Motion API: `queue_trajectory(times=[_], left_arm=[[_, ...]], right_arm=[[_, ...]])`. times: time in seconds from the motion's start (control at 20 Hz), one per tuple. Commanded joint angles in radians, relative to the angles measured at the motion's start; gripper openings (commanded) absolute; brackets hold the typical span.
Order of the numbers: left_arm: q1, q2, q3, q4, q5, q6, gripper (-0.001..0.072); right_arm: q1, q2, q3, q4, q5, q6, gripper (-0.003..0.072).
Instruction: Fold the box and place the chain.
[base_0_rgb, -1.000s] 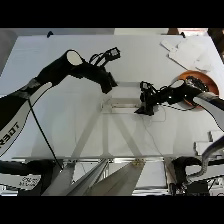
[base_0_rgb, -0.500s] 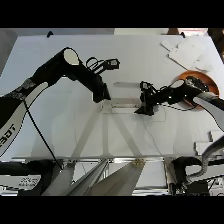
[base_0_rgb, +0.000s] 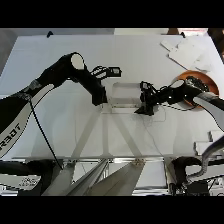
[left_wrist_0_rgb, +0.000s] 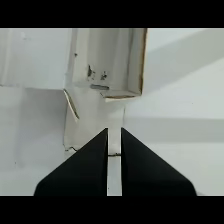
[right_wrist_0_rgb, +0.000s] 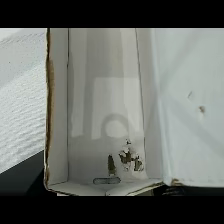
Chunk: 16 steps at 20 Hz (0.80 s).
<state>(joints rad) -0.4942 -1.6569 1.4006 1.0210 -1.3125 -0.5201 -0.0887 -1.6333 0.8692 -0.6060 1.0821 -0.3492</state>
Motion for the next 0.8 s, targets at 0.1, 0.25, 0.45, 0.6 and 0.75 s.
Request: queue_trajectory(times=[0.1, 0.25, 0.45, 0.6, 0.75], left_arm=[[-0.014, -0.023, 0.000, 0.004, 0.056, 0.000, 0.0071], [-0.029, -0.045, -0.001, 0.061, 0.074, 0.000, 0.0177], [-0.043, -0.056, -0.001, 0.167, 0.103, 0.000, 0.0430], [-0.043, -0.056, -0.001, 0.185, 0.110, 0.000, 0.0441], [-0.043, -0.056, -0.001, 0.185, 0.127, 0.001, 0.0463]], right_arm=[[-0.001, 0.000, 0.000, 0.000, 0.000, 0.000, 0.0500], [-0.001, 0.000, 0.000, 0.000, 0.000, 0.000, 0.0500], [-0.001, 0.000, 0.000, 0.000, 0.000, 0.000, 0.0500], [-0.001, 0.000, 0.000, 0.000, 0.000, 0.000, 0.0500], [-0.001, 0.000, 0.000, 0.000, 0.000, 0.000, 0.0500]])
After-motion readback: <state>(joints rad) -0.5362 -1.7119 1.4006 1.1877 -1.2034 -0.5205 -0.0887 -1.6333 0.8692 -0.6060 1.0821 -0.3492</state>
